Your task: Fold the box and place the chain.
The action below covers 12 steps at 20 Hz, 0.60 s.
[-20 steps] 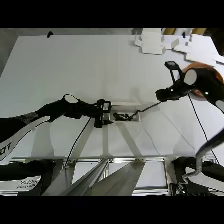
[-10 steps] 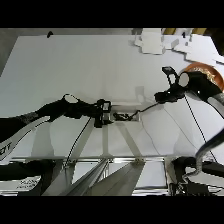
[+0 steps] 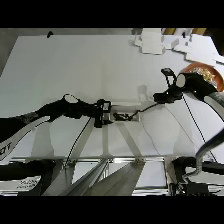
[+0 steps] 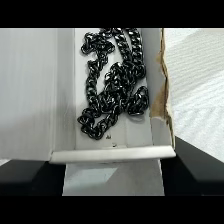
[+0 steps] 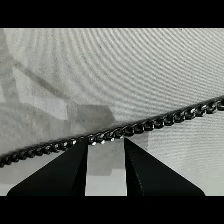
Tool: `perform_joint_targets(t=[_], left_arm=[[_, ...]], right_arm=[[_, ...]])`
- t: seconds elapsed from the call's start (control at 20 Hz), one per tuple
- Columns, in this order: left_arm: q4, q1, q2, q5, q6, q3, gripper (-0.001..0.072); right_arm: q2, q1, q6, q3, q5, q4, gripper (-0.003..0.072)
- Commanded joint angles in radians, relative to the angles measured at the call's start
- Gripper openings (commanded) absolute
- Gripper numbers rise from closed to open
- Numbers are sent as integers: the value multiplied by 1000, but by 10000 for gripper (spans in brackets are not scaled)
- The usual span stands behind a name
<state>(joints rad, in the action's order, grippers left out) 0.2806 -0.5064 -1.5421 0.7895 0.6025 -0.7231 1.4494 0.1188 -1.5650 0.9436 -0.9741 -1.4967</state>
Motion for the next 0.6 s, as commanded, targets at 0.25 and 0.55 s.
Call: perform_joint_targets(t=[0.25, 0.55], left_arm=[[0, 0, 0, 0, 0, 0, 214], [0, 0, 0, 0, 0, 0, 214]], right_arm=[[11, 0, 4, 0, -16, 14, 14], [-219, 5, 56, 0, -112, 12, 14]])
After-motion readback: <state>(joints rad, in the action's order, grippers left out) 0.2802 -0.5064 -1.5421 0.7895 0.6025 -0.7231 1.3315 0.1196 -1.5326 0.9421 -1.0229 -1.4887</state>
